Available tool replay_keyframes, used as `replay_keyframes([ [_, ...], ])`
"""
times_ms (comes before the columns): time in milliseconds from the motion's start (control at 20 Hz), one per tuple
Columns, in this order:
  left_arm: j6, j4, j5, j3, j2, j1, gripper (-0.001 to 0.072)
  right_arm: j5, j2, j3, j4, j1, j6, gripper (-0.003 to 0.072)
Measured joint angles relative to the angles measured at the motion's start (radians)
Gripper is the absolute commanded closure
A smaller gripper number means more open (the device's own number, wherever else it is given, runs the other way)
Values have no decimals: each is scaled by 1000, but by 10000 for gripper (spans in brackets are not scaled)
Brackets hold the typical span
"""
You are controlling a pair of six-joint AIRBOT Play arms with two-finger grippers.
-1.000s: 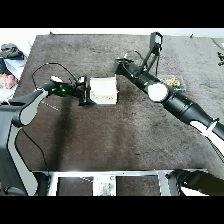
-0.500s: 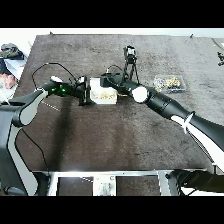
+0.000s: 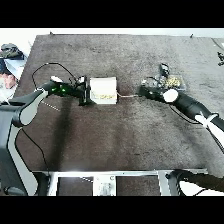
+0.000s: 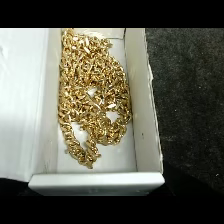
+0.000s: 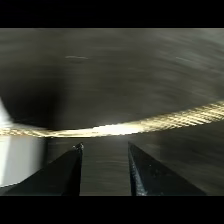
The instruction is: Fold the box and place the chain.
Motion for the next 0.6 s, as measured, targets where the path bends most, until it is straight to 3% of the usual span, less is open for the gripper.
replay_keyframes([
  [350, 0, 0, 0, 0, 0, 0, 249, -97, -68, -71, 42, -156, 33, 342],
  [600, 0, 0, 0, 0, 0, 0, 249, -151, -177, -11, 101, -158, 36, 370],
])
